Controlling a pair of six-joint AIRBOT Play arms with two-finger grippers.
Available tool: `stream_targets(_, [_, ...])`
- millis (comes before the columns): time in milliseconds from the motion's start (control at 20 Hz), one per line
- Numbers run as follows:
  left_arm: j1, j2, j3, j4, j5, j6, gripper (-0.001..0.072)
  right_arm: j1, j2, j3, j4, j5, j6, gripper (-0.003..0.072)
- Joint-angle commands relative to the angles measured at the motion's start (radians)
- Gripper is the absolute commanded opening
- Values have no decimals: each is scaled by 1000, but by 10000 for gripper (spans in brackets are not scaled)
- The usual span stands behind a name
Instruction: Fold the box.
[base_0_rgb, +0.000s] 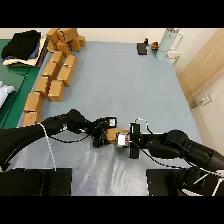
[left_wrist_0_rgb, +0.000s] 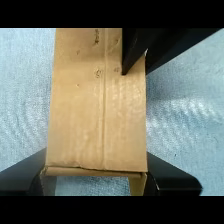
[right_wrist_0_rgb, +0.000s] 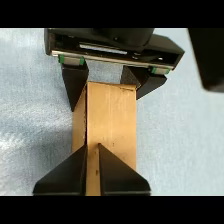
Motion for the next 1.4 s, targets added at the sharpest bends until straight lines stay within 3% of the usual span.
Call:
stream_targets(0, [0,1,1,1,1,0,464,1,21,1,1,3,0,247])
stream_targets(50, [0,0,1,1,1,0,464,1,33,1,1,4,0,400])
stream_targets(200, [0,0,1,1,1,0,464,1,51,1,0,4,0,364])
stream_targets(300, [0,1,1,1,1,0,464,1,52,1,1,3,0,187])
stream_targets(400, [0,1,1,1,1,0,464,1,52,1,2,3,0,86])
stream_targets(900, [0,0,1,1,1,0,464,1,0,1,13,64,4,17])
stream_targets(1350, [0,1,1,1,1,0,464,1,-48,1,31,55,3,17])
